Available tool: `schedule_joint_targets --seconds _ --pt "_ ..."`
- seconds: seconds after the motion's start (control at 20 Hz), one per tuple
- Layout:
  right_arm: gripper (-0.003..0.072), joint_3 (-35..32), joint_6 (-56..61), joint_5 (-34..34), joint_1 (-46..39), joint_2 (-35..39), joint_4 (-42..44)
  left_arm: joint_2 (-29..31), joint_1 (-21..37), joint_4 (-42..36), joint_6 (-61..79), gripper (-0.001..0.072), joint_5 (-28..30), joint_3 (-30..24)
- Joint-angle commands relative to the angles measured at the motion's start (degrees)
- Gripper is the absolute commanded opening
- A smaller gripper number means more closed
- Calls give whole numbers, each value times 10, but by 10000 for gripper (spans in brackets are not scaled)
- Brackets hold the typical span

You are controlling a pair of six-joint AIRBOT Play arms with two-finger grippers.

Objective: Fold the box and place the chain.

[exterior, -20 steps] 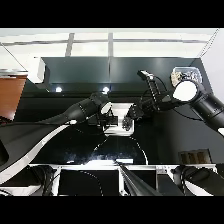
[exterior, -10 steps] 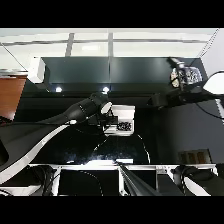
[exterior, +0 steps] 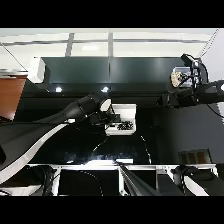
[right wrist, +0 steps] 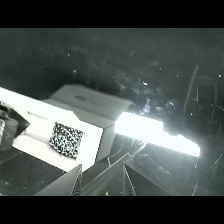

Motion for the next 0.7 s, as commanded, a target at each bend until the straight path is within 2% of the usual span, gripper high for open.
schedule_joint_targets --seconds 0.0,0.15,0.25,0.35,0.5,0.6,0.65 --pt "315 0 -3 11 -1 1 -1 20 6 14 29 406 -19 17" --pt "315 0 -3 11 -1 1 -1 66 7 45 195 406 -67 24" --pt "315 0 -2 14 -1 1 1 110 7 56 287 405 -122 22" --pt "315 0 -2 16 -1 1 0 159 11 95 348 405 -128 3" --pt "315 0 -2 16 -1 1 0 227 66 123 410 406 -78 -67" --pt "314 0 1 16 -1 1 0 260 127 47 461 406 16 -136" --pt "315 0 3 15 -1 1 0 267 160 -26 513 406 65 -172"
